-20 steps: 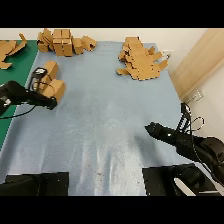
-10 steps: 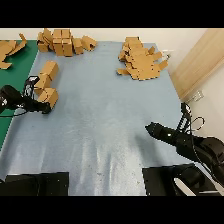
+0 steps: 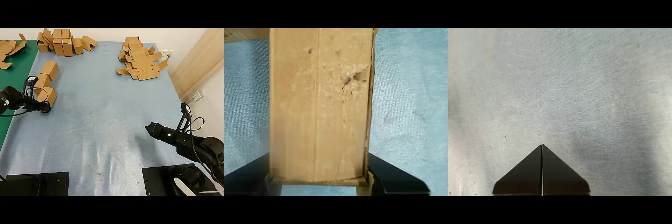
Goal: Fold the box.
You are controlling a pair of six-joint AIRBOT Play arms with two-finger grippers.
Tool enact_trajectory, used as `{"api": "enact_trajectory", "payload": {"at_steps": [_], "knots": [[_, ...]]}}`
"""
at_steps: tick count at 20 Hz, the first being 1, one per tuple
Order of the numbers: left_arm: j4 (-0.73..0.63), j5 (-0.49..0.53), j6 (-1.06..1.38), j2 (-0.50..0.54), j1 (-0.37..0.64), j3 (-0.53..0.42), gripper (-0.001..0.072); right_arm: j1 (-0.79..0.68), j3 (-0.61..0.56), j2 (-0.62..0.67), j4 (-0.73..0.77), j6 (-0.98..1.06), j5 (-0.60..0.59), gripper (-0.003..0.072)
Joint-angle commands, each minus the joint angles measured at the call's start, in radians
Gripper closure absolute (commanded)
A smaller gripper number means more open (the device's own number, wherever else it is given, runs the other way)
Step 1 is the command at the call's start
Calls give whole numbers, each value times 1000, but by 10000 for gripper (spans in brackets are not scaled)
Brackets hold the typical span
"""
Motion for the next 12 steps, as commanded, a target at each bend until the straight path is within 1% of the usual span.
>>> {"api": "enact_trajectory", "payload": {"at_steps": [1,3,5,9,12], "knots": [[0,33,0,-2,0,1,8,0,1,1,1,1,0,680],[-2,26,0,-2,0,1,7,0,1,1,1,1,0,680],[-1,-7,-1,2,1,2,7,0,1,1,1,1,0,680],[-1,-152,-10,35,15,26,7,0,1,1,1,0,0,680],[-1,-235,-12,97,45,59,7,3,1,1,5,0,-3,678]]}}
